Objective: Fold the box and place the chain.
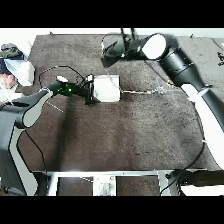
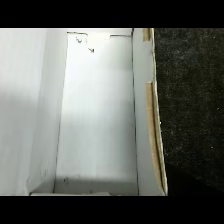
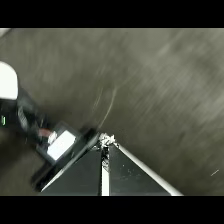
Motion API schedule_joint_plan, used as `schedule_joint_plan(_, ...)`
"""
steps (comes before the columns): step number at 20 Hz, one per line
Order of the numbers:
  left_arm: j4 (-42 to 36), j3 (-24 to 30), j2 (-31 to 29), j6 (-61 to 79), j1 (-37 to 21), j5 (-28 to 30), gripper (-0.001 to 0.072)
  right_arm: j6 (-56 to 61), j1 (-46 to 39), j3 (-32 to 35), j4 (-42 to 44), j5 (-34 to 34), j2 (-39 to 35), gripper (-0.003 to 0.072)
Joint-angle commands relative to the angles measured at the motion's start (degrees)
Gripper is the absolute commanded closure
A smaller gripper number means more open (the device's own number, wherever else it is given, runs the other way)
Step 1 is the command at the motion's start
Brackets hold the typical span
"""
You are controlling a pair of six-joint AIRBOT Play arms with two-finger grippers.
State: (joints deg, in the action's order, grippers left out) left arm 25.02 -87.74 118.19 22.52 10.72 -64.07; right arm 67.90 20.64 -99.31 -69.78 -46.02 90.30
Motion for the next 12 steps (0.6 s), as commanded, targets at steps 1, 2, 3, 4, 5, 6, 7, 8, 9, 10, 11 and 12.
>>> schedule_joint_plan(1, 0.00, 0.02, 0.04, 0.00, 0.00, 0.00, 0.0357, 0.04, 0.50, 3.34, 1.95, -1.14, 3.41, 0.0698)
schedule_joint_plan(2, 0.00, 0.02, 0.04, 0.00, 0.00, 0.02, 0.0358, 0.02, 0.50, 4.42, 1.90, -1.09, 3.76, 0.0698)
schedule_joint_plan(3, 0.00, 0.02, 0.04, 0.00, 0.00, 0.02, 0.0357, 0.02, 0.39, 5.42, 1.88, -0.76, 4.02, 0.0698)
schedule_joint_plan(4, 0.00, 0.02, 0.04, 0.00, 0.00, 0.00, 0.0357, 0.02, 0.22, 6.25, 1.77, -0.37, 4.11, 0.0697)
schedule_joint_plan(5, 0.00, 0.02, 0.04, 0.00, 0.00, 0.00, 0.0357, 0.02, -0.15, 6.99, 1.42, 0.15, 4.11, 0.0697)
schedule_joint_plan(6, 0.00, 0.00, 0.04, 0.00, 0.00, 0.00, 0.0357, 0.17, -0.83, 7.45, 1.46, 0.24, 4.11, 0.0596)
schedule_joint_plan(7, 0.00, 0.02, 0.04, 0.00, 0.00, 0.00, 0.0357, 0.31, -1.81, 7.67, 1.49, -0.37, 4.09, 0.0372)
schedule_joint_plan(8, 0.00, 0.02, 0.02, 0.00, 0.00, 0.02, 0.0357, 0.94, -3.04, 7.72, 1.46, -1.90, 3.85, 0.0381)
schedule_joint_plan(9, 0.00, 0.02, 0.02, 0.00, 0.00, 0.02, 0.0357, 1.33, -4.31, 7.78, 1.49, -3.96, 3.50, 0.0418)
schedule_joint_plan(10, 0.00, 0.02, 0.02, 0.00, 0.00, 0.02, 0.0357, 1.44, -5.75, 7.91, 1.51, -6.34, 2.89, 0.0420)
schedule_joint_plan(11, 0.00, 0.02, 0.02, 0.00, 0.00, 0.00, 0.0357, 2.51, -7.45, 9.01, 1.46, -7.80, 1.60, 0.0419)
schedule_joint_plan(12, 0.00, 0.02, 0.04, 0.00, 0.00, 0.00, 0.0358, 2.89, -9.22, 10.91, 1.46, -8.24, -0.13, 0.0412)
